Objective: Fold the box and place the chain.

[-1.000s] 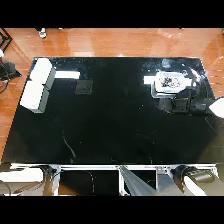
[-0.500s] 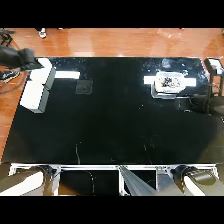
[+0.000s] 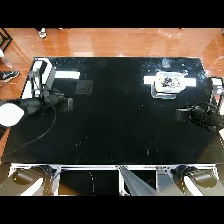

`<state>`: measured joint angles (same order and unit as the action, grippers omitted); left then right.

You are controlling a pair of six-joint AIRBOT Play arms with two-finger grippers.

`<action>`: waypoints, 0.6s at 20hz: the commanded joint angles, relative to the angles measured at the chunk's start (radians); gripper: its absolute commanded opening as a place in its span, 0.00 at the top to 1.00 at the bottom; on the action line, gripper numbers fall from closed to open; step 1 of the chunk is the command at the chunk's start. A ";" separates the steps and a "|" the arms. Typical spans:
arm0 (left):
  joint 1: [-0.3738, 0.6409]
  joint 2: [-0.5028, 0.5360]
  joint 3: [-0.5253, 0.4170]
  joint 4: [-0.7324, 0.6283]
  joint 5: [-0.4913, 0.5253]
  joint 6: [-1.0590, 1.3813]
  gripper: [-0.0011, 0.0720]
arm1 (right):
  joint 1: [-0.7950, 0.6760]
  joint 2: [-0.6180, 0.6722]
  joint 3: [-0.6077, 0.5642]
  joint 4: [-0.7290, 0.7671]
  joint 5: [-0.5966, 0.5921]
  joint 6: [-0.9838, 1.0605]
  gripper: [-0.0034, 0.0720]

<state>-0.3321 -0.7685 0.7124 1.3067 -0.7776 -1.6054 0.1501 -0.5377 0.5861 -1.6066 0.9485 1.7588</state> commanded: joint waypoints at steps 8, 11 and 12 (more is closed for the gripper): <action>-0.021 0.060 -0.122 0.069 0.167 -0.047 0.95 | 0.000 0.006 -0.013 -0.018 -0.033 0.006 0.92; -0.021 0.060 -0.121 0.073 0.172 -0.047 0.95 | 0.000 0.006 -0.013 -0.018 -0.033 0.006 0.92; -0.021 0.060 -0.121 0.073 0.171 -0.047 0.95 | 0.000 0.006 -0.013 -0.018 -0.033 0.006 0.92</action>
<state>-0.3534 -0.7097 0.5938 1.3693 -0.6212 -1.6524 0.1501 -0.5320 0.5735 -1.6241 0.9165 1.7653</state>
